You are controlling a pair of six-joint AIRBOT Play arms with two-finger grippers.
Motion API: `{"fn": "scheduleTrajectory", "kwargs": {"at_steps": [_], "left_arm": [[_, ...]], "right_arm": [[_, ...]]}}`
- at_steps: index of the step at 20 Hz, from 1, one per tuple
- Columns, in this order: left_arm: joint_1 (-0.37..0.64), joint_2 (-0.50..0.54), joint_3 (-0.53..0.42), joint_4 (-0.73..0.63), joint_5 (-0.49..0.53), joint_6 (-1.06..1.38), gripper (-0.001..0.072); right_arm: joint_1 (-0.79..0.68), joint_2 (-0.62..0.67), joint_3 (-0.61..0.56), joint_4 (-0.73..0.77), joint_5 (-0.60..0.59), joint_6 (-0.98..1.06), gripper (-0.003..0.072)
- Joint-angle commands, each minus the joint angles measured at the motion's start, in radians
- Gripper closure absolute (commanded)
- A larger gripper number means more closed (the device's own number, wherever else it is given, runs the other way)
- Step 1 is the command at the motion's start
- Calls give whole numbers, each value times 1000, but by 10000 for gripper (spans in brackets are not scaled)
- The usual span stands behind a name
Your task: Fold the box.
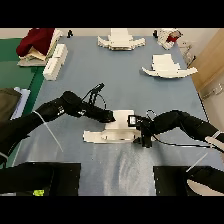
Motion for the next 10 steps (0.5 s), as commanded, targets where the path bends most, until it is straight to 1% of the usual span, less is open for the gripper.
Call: {"fn": "scheduleTrajectory", "kwargs": {"at_steps": [1,3,5,8,10], "left_arm": [[8,-77,1,5,-10,-1,696],[8,-108,1,5,-19,-1,696],[8,-106,9,5,-4,5,696],[8,-104,61,5,-21,35,697],[8,-77,92,8,-36,66,697]], "right_arm": [[1,0,1,0,0,0,186],[1,0,1,0,0,0,187],[1,0,1,0,0,0,187],[1,0,1,0,0,0,186],[1,0,1,0,0,0,186]]}}
